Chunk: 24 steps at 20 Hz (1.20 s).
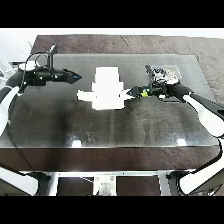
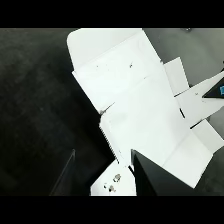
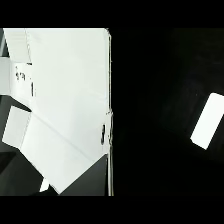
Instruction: Fold the box and place the chain.
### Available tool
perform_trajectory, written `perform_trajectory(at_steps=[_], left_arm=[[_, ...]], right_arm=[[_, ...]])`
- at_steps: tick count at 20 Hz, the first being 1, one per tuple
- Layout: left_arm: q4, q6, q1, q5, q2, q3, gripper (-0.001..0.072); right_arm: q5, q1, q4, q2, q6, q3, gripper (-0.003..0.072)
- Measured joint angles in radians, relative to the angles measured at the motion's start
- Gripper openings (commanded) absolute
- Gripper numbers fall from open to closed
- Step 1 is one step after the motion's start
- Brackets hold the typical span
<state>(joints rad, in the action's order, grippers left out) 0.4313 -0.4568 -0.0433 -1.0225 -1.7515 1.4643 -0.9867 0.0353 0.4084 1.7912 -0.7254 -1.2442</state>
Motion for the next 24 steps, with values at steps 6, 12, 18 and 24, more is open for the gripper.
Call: perform_trajectory(at_steps=[6, 12, 18, 24], left_arm=[[0.151, -0.178, 0.035, -0.132, -0.181, 0.272, 0.0496], [0.278, -0.269, 0.123, -0.168, -0.303, 0.416, 0.0495], [0.249, -0.292, 0.151, -0.142, -0.382, 0.496, 0.0495], [0.166, -0.298, 0.156, -0.153, -0.437, 0.539, 0.0495]], right_arm=[[0.000, 0.000, 0.000, 0.000, 0.000, 0.000, 0.0009], [0.000, 0.000, 0.000, 0.000, 0.000, 0.000, 0.0009], [0.000, 0.000, 0.000, 0.000, 0.000, 0.000, 0.0010], [0.000, 0.000, 0.000, 0.000, 0.000, 0.000, 0.0010]])
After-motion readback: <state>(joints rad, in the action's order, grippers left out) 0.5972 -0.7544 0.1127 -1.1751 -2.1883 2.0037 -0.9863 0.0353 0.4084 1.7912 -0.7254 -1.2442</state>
